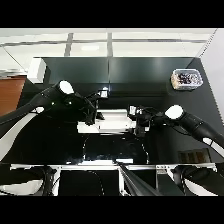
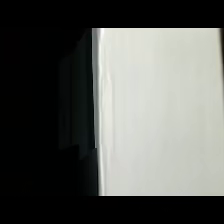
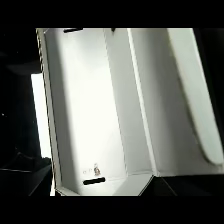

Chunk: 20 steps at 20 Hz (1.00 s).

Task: Fold the box and place the chain.

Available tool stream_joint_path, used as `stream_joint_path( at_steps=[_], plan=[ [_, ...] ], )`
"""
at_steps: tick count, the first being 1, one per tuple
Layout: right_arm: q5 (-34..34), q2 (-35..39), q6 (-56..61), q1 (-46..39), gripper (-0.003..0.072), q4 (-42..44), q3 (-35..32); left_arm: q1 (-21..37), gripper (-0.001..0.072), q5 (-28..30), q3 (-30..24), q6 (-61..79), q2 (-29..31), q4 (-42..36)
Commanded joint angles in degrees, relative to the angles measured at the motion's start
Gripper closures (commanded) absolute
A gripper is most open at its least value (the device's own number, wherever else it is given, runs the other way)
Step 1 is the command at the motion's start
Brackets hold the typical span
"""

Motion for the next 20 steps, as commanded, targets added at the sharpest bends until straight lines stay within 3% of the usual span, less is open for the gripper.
stream_joint_path(
  at_steps=[1, 12, 20],
  plan=[
    [-1.92, -2.75, -6.03, 0.04, -0.0022, 3.3, -0.22, -1.03, 0.0685, -0.2, 0.11, -1.33, -0.96, 0.44],
    [-1.88, -6.29, -6.58, 0.04, -0.0022, 2.97, -0.24, -2.05, 0.0686, 0.07, 0.13, -1.53, -2.23, 1.51],
    [1.2, -7.65, -6.88, 0.04, -0.0022, -2.34, -0.2, -1.95, 0.0686, 0.02, 0.13, -1.53, -2.23, 1.49]
  ],
)
